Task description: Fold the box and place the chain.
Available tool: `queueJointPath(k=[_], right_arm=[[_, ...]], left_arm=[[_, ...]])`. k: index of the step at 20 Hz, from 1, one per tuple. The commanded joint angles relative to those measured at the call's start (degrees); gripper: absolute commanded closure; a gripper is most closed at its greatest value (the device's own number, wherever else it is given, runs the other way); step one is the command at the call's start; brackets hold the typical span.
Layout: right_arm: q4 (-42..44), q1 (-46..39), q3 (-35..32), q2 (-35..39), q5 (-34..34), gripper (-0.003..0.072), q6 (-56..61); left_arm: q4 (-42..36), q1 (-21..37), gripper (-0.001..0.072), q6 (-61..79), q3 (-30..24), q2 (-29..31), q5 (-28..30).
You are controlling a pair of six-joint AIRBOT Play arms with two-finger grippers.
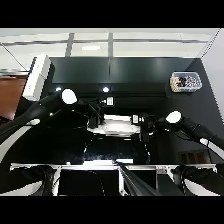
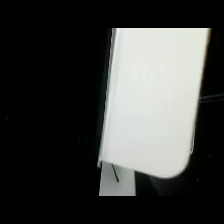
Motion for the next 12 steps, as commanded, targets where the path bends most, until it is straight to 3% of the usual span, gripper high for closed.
queueJointPath(k=[1, 2, 3, 4, 5, 6, 8, 10, 12], right_arm=[[-0.4, 0.0, 0.0, 0.0, 0.0, 0.0214, 0.0], [-0.4, 0.0, 0.0, 0.0, 0.0, 0.0214, 0.0], [-0.4, 0.0, 0.0, 0.0, 0.0, 0.0215, 0.0], [-0.4, 0.0, 0.0, 0.0, 0.0, 0.0263, 0.0], [-0.4, 0.0, 0.0, 0.0, 0.0, 0.0413, 0.0], [-0.6, 0.1, 0.0, 0.0, 0.1, 0.0525, 0.0], [-0.8, 0.1, 0.0, 0.0, 0.2, 0.0528, 0.0], [-0.8, 0.1, 0.0, 0.0, 0.2, 0.0529, 0.0], [-0.8, 0.1, 0.0, 0.0, 0.2, 0.0530, 0.0]], left_arm=[[10.6, 0.0, 0.0353, -16.7, 0.0, 4.8, -6.4], [10.6, 0.0, 0.0362, -18.6, 0.0, 6.3, -7.9], [10.6, 0.0, 0.0445, -20.4, 0.0, 7.8, -9.0], [10.2, -0.1, 0.0635, -21.3, 0.0, 8.6, -10.5], [8.7, -0.1, 0.0679, -21.5, 0.0, 8.8, -13.3], [5.7, -0.1, 0.0680, -22.2, -0.3, 8.8, -15.2], [-4.4, -0.1, 0.0680, -22.4, -3.1, 8.9, -13.0], [-15.5, -0.1, 0.0680, -20.8, -7.2, 8.9, -5.2], [-26.1, 0.0, 0.0679, -17.6, -10.7, 8.8, 6.6]])
